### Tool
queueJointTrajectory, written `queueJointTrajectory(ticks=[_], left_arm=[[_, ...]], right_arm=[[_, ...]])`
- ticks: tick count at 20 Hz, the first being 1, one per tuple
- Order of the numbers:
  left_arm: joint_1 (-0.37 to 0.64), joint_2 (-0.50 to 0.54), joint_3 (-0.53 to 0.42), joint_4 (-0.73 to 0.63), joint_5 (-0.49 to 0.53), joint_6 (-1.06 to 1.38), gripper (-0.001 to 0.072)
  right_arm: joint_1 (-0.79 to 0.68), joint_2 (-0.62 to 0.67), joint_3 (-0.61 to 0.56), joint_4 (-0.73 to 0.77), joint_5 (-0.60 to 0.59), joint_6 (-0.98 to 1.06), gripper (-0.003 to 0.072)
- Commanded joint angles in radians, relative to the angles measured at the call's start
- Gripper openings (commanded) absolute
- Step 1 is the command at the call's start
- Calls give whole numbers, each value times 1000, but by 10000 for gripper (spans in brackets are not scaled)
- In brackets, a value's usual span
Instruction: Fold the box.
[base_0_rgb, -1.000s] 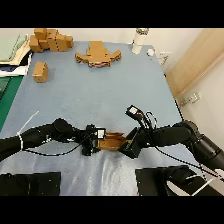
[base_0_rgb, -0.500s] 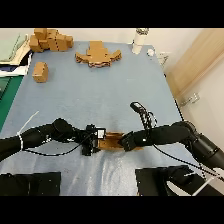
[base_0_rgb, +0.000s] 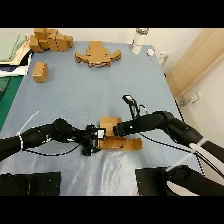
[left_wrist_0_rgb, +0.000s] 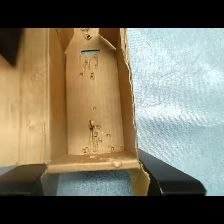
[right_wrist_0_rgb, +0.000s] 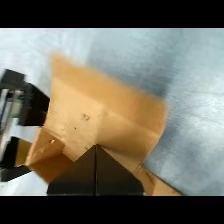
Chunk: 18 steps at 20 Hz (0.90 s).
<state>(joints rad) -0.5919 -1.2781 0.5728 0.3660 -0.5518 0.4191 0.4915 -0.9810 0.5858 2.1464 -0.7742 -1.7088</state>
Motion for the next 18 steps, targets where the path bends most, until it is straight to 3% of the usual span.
queueJointTrajectory(ticks=[1, 8, 12, 13, 14, 18], left_arm=[[0, 0, 0, 0, 0, 0, 528], [0, 0, 0, 0, 0, 0, 528], [0, 0, 0, 0, 0, 0, 528], [0, 0, 0, 0, 0, 0, 528], [0, 0, 0, 0, 0, 0, 528], [0, 0, 0, 0, 0, 0, 528]], right_arm=[[0, -117, 9, -13, 34, -29, 4], [0, -100, 16, -15, 78, -46, 4], [0, 36, 43, -82, 51, -45, 6], [0, 87, 43, -115, 44, -45, 37], [0, 134, 43, -151, 29, -45, 116], [0, 270, 42, -261, -113, 15, 207]])
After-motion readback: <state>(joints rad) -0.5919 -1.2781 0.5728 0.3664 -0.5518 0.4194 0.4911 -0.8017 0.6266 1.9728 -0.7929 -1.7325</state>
